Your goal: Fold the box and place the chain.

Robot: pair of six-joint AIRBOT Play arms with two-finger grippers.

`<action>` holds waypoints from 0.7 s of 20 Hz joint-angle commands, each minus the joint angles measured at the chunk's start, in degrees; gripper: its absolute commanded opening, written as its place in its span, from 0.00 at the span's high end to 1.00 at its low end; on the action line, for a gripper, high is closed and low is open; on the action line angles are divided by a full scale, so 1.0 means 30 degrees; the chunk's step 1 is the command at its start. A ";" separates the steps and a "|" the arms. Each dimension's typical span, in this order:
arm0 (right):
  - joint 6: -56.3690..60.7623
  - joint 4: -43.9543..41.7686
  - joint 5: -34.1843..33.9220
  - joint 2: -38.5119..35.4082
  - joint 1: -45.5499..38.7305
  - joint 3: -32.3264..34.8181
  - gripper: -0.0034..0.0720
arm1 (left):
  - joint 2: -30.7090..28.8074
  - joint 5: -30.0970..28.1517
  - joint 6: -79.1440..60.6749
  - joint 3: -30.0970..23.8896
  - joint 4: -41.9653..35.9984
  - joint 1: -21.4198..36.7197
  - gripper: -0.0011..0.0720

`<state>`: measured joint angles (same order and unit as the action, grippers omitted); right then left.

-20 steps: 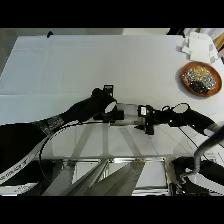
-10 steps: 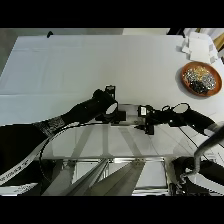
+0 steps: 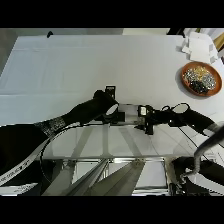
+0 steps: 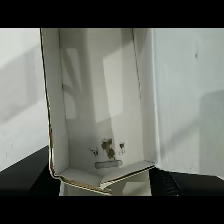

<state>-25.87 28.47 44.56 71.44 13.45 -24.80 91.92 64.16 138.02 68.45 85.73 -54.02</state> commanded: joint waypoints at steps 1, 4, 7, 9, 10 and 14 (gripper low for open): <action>-0.0029 0.0066 0.0066 -0.0007 0.0000 0.0000 0.56 | 0.0036 0.0379 0.0000 0.0007 0.0889 -0.0160 0.67; -0.0029 0.0066 0.0066 -0.0007 0.0000 0.0000 0.56 | 0.0007 0.0903 0.0000 0.0007 0.0969 -0.0146 0.67; -0.0029 0.0066 0.0066 -0.0007 0.0000 0.0000 0.56 | 0.0007 0.1209 0.0000 0.0007 0.0954 -0.0131 0.67; -0.0029 0.0066 0.0066 -0.0007 0.0000 0.0000 0.56 | 0.0015 0.1064 0.0007 0.0007 0.0991 -0.0146 0.67; -0.0029 0.0066 0.0066 -0.0007 0.0000 0.0000 0.56 | 0.0029 0.0918 0.0007 0.0007 0.1086 -0.0160 0.67; -0.0029 0.0066 0.0066 -0.0007 0.0000 0.0000 0.56 | 0.0503 0.0707 0.0000 0.0000 0.1224 -0.0306 0.71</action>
<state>-25.93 28.67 44.73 71.44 13.45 -24.80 92.60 66.57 138.04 68.47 88.88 -54.65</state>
